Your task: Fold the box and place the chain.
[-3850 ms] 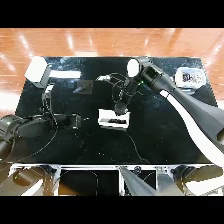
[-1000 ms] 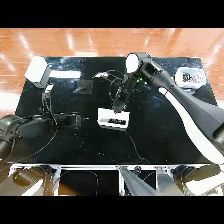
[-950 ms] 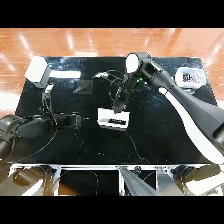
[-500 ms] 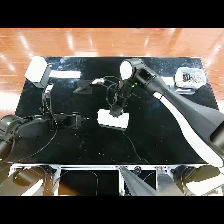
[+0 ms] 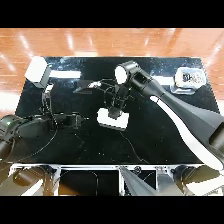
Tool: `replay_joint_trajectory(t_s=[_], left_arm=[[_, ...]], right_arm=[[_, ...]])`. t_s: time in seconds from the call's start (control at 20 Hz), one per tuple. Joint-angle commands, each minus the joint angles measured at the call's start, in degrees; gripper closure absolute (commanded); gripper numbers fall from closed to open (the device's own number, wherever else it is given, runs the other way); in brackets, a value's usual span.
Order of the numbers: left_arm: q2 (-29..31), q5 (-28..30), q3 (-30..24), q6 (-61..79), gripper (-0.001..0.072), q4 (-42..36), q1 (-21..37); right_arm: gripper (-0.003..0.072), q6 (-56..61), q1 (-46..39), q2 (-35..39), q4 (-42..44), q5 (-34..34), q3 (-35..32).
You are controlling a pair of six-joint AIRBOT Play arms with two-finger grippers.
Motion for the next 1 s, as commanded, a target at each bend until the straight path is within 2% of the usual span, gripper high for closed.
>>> replay_joint_trajectory(t_s=[0.0, 0.25, 0.3, 0.35, 0.4, 0.95], left_arm=[[0.0, 0.0, 0.0, 0.0, 0.0180, 0.0, 0.0], [0.0, 0.0, 0.0, 0.0, 0.0180, 0.0, 0.0], [0.0, 0.0, 0.0, 0.0, 0.0180, 0.0, 0.0], [0.0, 0.0, 0.0, 0.0, 0.0180, 0.0, 0.0], [0.0, 0.0, 0.0, 0.0, 0.0180, 0.0, 0.0], [0.0, 0.0, 0.0, 0.0, 0.0180, 0.0, 0.0]], right_arm=[[0.0299, 0.4, 0.0, 0.3, -2.1, 0.7, 0.2], [0.0302, 0.4, -0.6, 0.4, -2.1, 0.7, 0.2], [0.0337, 0.4, -0.6, 0.4, -2.1, 0.7, 0.2], [0.0419, 0.4, -0.6, 0.3, -2.1, 0.7, 0.2], [0.0439, 0.4, -0.6, 0.3, -2.1, 0.6, 0.2], [0.0436, 1.7, -0.5, 0.3, -1.8, 0.8, 0.1]])
